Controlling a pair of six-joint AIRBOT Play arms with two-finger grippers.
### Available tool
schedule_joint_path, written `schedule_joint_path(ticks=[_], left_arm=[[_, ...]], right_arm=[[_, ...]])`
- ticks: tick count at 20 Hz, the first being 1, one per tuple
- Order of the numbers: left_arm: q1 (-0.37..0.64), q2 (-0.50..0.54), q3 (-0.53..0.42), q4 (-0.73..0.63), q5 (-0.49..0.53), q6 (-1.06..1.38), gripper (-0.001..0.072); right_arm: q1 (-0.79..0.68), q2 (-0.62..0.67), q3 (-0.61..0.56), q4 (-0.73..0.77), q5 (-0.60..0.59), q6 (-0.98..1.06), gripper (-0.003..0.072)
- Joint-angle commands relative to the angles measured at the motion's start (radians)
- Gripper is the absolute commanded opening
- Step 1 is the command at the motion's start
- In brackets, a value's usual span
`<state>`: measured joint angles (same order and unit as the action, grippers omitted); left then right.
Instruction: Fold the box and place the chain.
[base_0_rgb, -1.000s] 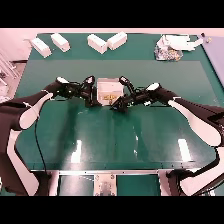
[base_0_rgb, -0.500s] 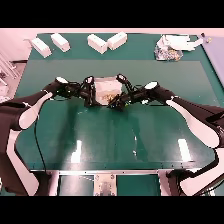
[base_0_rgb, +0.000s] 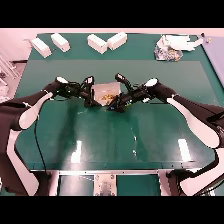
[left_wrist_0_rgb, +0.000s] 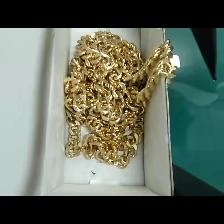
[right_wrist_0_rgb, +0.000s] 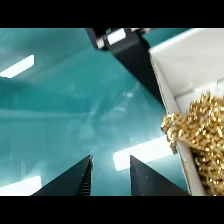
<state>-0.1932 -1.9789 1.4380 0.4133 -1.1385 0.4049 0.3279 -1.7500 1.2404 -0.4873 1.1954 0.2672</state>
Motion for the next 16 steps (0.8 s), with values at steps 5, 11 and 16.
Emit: schedule_joint_path(ticks=[5, 11, 16], left_arm=[[0.001, 0.0, 0.0, -0.003, 0.005, -0.004, 0.0513], [0.001, 0.0, 0.0, -0.003, 0.004, -0.004, 0.0513], [0.001, 0.0, 0.0, -0.003, 0.005, -0.004, 0.0514]], right_arm=[[-0.002, -0.002, -0.005, -0.164, -0.006, 0.042, 0.0296], [-0.027, -0.016, -0.063, -0.115, -0.062, -0.095, 0.0315], [-0.066, -0.014, -0.066, -0.037, -0.031, -0.145, 0.0339]])
